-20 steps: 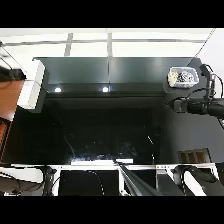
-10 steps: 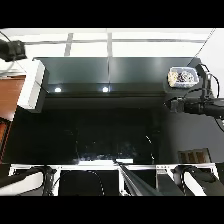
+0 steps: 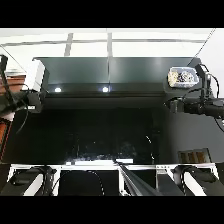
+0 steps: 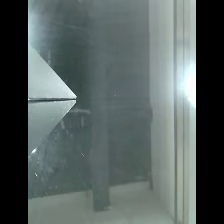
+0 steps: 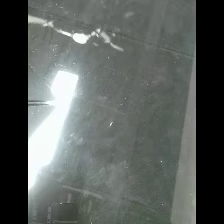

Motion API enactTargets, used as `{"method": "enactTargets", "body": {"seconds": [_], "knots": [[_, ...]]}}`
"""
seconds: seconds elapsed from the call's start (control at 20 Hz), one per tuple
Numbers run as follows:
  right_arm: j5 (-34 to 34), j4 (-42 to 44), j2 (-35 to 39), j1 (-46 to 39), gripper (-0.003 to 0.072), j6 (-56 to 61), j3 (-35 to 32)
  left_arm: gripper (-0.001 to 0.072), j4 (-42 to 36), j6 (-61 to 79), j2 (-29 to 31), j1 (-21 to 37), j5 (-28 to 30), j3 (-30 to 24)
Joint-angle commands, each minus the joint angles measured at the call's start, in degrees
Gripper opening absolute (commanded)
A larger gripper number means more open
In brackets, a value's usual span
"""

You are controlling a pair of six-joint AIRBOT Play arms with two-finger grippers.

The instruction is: Fold the box and place the chain.

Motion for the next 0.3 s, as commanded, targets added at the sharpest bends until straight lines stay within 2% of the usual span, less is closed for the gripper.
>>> {"method": "enactTargets", "body": {"seconds": [0.0,0.25], "knots": [[0.0,-0.07,0.02,0.07,0.001,0.02,-0.04,0.0025,2.19,-0.94,2.93,-0.28,2.03,-4.2],[0.0,-0.07,0.02,0.07,0.001,0.02,-0.04,0.0025,2.21,-0.94,2.8,-0.28,2.45,-4.2]]}}
